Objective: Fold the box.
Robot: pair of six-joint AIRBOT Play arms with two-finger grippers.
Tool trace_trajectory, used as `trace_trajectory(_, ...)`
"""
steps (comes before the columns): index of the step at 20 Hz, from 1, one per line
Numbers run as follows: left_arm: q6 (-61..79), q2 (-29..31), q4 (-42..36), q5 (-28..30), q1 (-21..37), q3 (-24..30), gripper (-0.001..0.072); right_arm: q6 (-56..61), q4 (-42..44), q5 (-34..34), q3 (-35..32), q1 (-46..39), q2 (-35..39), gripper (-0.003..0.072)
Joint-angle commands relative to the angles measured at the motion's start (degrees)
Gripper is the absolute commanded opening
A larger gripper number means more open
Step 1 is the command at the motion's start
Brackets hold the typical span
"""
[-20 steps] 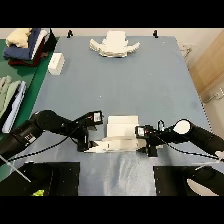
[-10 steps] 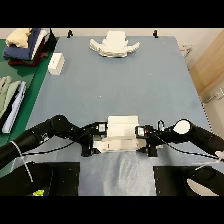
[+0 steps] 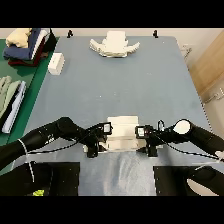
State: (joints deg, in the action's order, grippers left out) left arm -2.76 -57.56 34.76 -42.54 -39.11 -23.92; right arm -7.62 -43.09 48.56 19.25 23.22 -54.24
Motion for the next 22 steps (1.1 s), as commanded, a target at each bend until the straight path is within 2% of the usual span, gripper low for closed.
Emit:
trace_trajectory(1,-0.2,-1.03,-0.5,1.11,-0.22,-0.02,0.035,0.04,0.02,0.02,-0.02,-0.02,0.04,0.0509)
trace_trajectory(3,-0.07,-1.03,-0.52,1.66,-0.22,-0.07,0.0216,0.04,0.02,0.02,-0.02,-0.02,0.04,0.0509)
trace_trajectory(9,1.42,-1.03,-2.62,4.96,-2.93,-0.07,0.0214,0.04,0.02,0.02,-0.02,-0.02,0.04,0.051)
trace_trajectory(11,3.78,-1.03,-3.69,6.21,-4.39,-0.07,0.0108,0.04,0.02,0.02,-0.02,-0.02,0.04,0.0509)
trace_trajectory(16,6.32,-1.03,-7.87,8.5,-5.62,-0.04,0.0109,0.04,0.02,0.02,-0.02,-0.02,0.04,0.051)
trace_trajectory(17,6.84,-1.03,-8.35,8.52,-5.75,-0.04,0.0132,0.04,0.04,0.02,-0.02,-0.02,0.04,0.051)
trace_trajectory(18,6.84,-1.03,-8.48,8.44,-5.95,-0.04,0.0251,0.04,0.02,0.02,-0.02,-0.02,0.04,0.051)
trace_trajectory(19,6.82,-1.11,-9.29,8.07,-6.16,0.0,0.0424,0.04,0.02,0.02,-0.02,-0.02,0.04,0.051)
trace_trajectory(22,6.47,-1.16,-11.1,8.07,-6.25,0.11,0.0679,0.04,0.02,0.0,-0.02,-0.02,0.04,0.0509)
